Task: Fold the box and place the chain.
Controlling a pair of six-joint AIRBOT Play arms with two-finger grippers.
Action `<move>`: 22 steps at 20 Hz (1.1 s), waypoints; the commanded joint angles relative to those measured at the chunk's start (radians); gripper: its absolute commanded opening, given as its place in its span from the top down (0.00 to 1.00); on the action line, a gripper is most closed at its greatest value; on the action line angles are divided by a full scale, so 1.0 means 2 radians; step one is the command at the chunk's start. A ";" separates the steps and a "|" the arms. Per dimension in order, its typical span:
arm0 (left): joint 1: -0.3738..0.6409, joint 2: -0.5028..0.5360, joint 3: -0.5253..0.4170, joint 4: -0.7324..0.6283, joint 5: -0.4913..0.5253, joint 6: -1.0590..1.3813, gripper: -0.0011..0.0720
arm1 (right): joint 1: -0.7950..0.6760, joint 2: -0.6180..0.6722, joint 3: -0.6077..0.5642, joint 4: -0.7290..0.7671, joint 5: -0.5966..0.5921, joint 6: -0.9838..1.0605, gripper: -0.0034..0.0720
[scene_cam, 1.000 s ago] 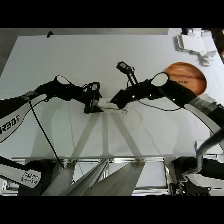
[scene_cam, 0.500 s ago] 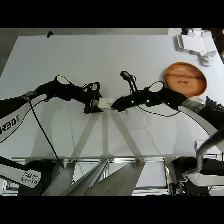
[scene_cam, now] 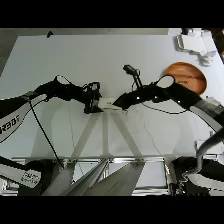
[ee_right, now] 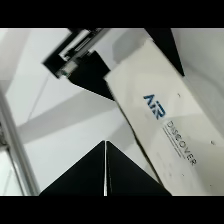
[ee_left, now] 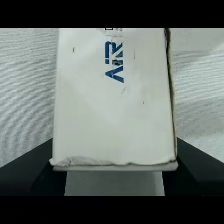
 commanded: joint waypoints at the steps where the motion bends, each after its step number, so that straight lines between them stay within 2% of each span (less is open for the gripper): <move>1: 0.000 0.000 0.000 0.001 0.000 0.001 0.77 | -0.034 0.072 0.003 -0.069 0.034 0.051 0.94; 4: 0.000 0.000 0.000 0.001 0.000 0.001 0.77 | -0.064 0.122 0.003 -0.219 0.074 0.142 0.94; 6: 0.000 0.000 0.000 0.001 0.000 0.001 0.77 | -0.077 0.141 0.003 -0.352 0.098 0.204 0.94; 8: 0.000 0.000 0.000 0.001 0.000 0.001 0.77 | -0.089 0.142 0.002 -0.463 0.104 0.254 0.94; 10: 0.000 0.000 0.000 0.000 0.000 0.001 0.77 | -0.109 0.142 0.002 -0.542 0.086 0.301 0.94; 13: 0.000 0.001 0.000 -0.003 0.012 0.001 0.87 | -0.152 0.142 0.002 -0.552 0.041 0.339 0.94; 14: 0.000 0.001 0.000 -0.003 0.014 -0.001 0.87 | -0.163 0.142 0.002 -0.552 0.031 0.348 0.94; 15: 0.000 0.001 0.000 -0.003 0.014 -0.010 0.90 | -0.169 0.142 0.002 -0.550 0.024 0.348 0.94; 16: 0.000 0.001 0.000 -0.003 0.013 -0.026 0.97 | -0.173 0.142 0.002 -0.550 0.023 0.348 0.94; 17: 0.000 0.006 0.000 -0.002 0.010 -0.051 0.97 | -0.173 0.142 0.002 -0.550 0.023 0.348 0.94; 19: 0.001 0.029 0.000 0.005 -0.007 -0.108 0.97 | -0.173 0.142 0.002 -0.540 0.027 0.348 0.94; 22: 0.003 0.103 0.000 0.089 -0.017 -0.233 0.97 | -0.173 0.142 0.002 -0.522 0.026 0.348 0.94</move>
